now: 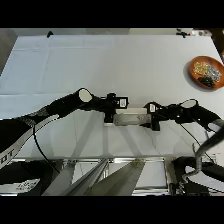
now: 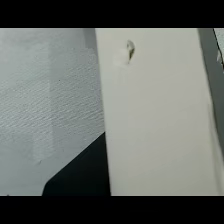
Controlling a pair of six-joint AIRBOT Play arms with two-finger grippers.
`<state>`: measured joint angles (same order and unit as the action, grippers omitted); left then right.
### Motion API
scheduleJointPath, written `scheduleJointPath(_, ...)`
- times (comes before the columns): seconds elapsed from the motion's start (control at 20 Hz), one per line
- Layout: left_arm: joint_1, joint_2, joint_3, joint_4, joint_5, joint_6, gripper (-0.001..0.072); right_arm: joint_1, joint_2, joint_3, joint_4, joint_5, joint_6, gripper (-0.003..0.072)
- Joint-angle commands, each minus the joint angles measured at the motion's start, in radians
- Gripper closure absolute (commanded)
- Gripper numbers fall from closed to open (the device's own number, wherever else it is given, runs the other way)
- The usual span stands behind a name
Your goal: Fold the box and place the chain.
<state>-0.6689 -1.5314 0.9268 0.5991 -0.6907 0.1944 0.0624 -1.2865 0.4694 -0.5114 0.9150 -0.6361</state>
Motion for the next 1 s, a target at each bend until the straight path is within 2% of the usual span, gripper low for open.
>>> scheduleJointPath(0.0, 0.0, 0.0, 0.0, 0.0, 0.002, 0.0, 0.0697, 0.0, -0.003, 0.0, -0.003, 0.0, -0.002, 0.0148)
scheduleJointPath(0.55, 0.0, 0.0, 0.0, 0.0, 0.002, 0.0, 0.0697, 0.0, -0.004, 0.0, 0.002, -0.012, -0.027, 0.017)
scheduleJointPath(0.7, 0.0, 0.0, 0.0, 0.0, 0.002, 0.0, 0.0697, 0.0, -0.004, 0.0, -0.008, -0.013, -0.027, 0.0221)
scheduleJointPath(0.95, 0.0, 0.0, 0.0, 0.0, 0.002, 0.0, 0.0697, 0.0, -0.004, 0.0, -0.016, -0.014, -0.026, 0.0221)
